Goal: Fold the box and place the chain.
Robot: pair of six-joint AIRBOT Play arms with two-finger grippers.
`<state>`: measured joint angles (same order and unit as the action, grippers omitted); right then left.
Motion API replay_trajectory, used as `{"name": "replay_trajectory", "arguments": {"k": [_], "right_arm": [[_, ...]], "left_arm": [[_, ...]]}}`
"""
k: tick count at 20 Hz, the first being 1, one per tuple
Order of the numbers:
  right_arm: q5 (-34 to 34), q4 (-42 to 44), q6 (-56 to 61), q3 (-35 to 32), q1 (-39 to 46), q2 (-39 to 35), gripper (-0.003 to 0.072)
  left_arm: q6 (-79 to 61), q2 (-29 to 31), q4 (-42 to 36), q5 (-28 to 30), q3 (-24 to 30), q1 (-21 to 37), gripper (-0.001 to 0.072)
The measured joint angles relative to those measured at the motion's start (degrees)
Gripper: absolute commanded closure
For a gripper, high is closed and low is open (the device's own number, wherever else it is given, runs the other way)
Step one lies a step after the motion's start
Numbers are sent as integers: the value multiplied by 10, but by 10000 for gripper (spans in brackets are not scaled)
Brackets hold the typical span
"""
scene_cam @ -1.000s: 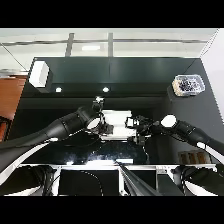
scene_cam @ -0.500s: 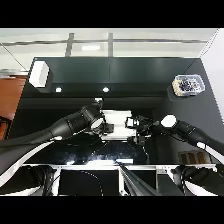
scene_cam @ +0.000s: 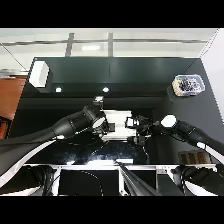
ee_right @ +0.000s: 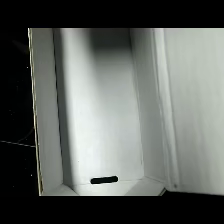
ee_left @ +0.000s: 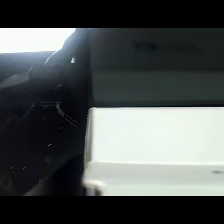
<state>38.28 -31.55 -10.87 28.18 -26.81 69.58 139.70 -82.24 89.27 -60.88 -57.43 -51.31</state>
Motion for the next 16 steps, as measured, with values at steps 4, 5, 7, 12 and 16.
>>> {"name": "replay_trajectory", "arguments": {"k": [4, 5, 7, 12, 16], "right_arm": [[0, 0, 0, 0, 0, 0, 202], [0, 0, 0, 0, 0, 0, 202], [-1, 0, 0, 0, 0, 0, 202], [0, 0, 0, 0, 0, 0, 202], [0, 0, 0, 0, 0, 0, 203]], "left_arm": [[2, 0, 0, 2, -1, 0, 684], [2, 0, 0, 3, -1, 0, 664], [0, 0, -2, 12, -1, 0, 383], [2, 0, -4, 8, -1, 0, 382], [2, -2, -4, 5, -1, 0, 383]]}}
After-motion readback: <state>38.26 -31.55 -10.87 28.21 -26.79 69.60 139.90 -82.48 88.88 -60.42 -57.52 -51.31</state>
